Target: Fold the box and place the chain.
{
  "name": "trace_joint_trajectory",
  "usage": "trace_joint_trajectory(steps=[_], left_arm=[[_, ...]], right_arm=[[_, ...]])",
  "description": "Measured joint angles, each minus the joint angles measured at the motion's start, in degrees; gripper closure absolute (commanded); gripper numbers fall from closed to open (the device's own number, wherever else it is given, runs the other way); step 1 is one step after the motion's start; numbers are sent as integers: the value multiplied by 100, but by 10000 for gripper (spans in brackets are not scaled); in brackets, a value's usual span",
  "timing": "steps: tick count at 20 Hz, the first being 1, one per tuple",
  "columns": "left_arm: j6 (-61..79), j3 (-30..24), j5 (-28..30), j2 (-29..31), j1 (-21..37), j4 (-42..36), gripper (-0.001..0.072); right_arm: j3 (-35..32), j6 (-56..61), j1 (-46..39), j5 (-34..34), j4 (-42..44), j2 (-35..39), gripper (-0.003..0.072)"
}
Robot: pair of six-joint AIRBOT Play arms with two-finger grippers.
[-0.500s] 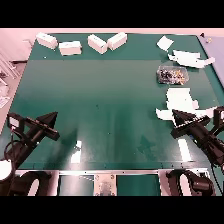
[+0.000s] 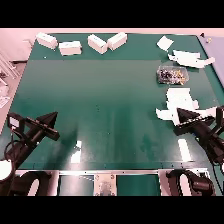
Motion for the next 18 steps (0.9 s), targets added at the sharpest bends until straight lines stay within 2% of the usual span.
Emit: trace_joint_trajectory(steps=[3, 6, 8, 11, 13, 18], left_arm=[[0, 0, 0, 0, 0, 0, 689], [0, 0, 0, 0, 0, -2, 689], [0, 0, 0, 0, 0, 0, 689], [0, 0, 0, 0, 0, 0, 689], [0, 0, 2, 0, 0, -2, 689], [0, 0, 20, 0, 0, -2, 689]], right_arm=[[293, 627, -431, -186, -802, -393, 550], [868, 931, -1095, -199, -1217, -1143, 542], [1368, 973, -1569, 42, -1346, -1786, 533], [2269, 977, -2317, 708, -1449, -2924, 533], [2896, 981, -2771, 1276, -1497, -3698, 486], [4599, 813, -3567, 2922, -1532, -5517, 445]])
